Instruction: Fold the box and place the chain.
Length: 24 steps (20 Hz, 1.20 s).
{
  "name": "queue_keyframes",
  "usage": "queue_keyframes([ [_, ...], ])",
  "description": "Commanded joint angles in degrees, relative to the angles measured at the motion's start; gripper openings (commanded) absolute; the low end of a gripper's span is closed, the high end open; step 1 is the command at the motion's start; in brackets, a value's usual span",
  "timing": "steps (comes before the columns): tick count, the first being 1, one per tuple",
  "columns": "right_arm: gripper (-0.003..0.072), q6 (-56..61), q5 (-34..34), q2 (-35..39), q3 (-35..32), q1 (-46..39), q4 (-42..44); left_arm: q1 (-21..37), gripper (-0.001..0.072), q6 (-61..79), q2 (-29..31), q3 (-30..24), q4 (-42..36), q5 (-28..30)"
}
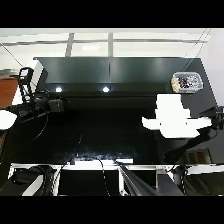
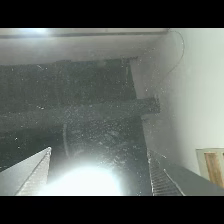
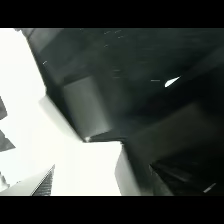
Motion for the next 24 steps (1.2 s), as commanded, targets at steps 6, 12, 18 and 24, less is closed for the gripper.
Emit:
queue_keyframes([
  [6,0.0391,0.2,3.5,-1.0,0.6,2.3,-3.7,0.1,0.0707,-0.2,0.0,0.0,0.0,0.0],
  [12,0.0391,1.2,3.5,1.4,0.6,1.7,-3.5,0.1,0.0706,-2.6,0.0,0.0,-0.3,-2.7],
  [18,0.0018,2.0,2.9,2.4,0.6,2.2,-3.0,0.1,0.0705,-2.6,0.0,0.0,0.2,-4.3],
  [24,0.0018,2.1,2.5,7.1,-0.8,6.6,2.2,0.1,0.0671,-2.8,0.0,0.2,-0.3,-5.3],
])
